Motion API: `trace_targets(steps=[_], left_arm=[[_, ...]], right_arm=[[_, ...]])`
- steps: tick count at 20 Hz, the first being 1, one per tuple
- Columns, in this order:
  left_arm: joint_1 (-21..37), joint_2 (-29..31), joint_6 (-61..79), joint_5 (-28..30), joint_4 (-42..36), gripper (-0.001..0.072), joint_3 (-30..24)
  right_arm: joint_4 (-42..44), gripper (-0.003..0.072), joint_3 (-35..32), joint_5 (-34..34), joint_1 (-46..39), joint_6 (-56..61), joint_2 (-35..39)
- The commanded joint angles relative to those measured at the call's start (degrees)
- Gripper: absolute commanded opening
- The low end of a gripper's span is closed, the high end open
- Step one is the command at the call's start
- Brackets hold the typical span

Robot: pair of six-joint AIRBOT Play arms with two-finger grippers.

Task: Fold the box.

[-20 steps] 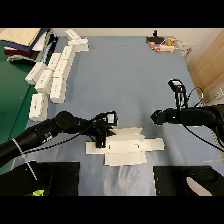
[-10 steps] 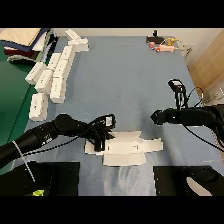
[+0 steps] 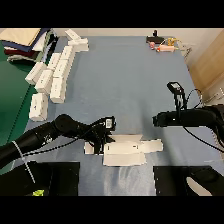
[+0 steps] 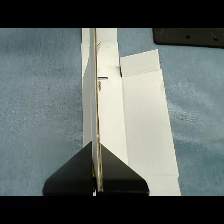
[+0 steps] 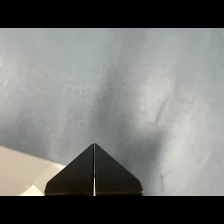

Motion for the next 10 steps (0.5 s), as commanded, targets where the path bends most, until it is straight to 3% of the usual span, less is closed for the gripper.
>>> trace_targets(steps=[1,6,10], left_arm=[[0.00,-0.02,0.07,-0.46,0.11,0.0013,0.02],[0.00,-0.02,0.11,-0.55,0.11,0.0013,0.04],[0.00,0.00,0.13,-0.52,0.11,0.0013,0.04]], right_arm=[[2.58,0.0003,-0.04,-10.49,0.63,-0.02,0.17],[4.68,0.0002,-3.39,-20.92,9.66,4.50,5.51],[4.61,0.0002,-5.55,-21.44,25.11,8.09,14.32]])
